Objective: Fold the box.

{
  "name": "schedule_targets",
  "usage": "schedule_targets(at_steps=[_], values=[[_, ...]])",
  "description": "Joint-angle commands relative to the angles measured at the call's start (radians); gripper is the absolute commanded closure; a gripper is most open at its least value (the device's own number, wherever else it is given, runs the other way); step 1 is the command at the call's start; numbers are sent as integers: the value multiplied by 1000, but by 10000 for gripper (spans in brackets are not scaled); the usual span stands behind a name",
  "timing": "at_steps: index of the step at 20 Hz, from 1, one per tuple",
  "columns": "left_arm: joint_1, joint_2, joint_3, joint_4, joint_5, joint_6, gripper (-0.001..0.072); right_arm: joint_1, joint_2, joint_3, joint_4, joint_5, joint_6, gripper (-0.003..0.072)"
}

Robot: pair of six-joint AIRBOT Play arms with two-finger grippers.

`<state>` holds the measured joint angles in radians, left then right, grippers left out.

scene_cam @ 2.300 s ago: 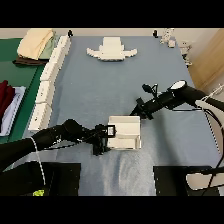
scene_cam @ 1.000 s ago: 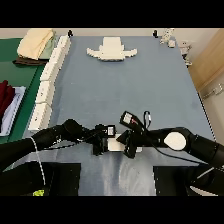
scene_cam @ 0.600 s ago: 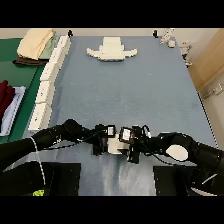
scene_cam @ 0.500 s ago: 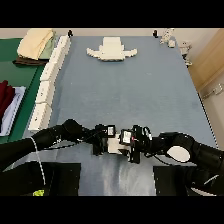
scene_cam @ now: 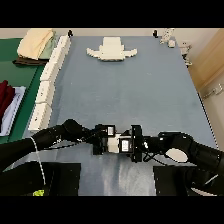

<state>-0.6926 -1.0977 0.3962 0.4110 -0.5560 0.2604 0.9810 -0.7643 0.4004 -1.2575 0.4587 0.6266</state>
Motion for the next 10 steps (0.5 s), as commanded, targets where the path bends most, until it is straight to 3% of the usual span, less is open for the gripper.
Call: schedule_targets(at_steps=[1, 10], values=[[1, 0, 1, 0, -1, 1, 195, -1, 6, 2, -21, -8, -27, 162], [1, 0, 1, 0, -1, 1, 195, -2, 43, 1, -61, -87, -27, 162]])
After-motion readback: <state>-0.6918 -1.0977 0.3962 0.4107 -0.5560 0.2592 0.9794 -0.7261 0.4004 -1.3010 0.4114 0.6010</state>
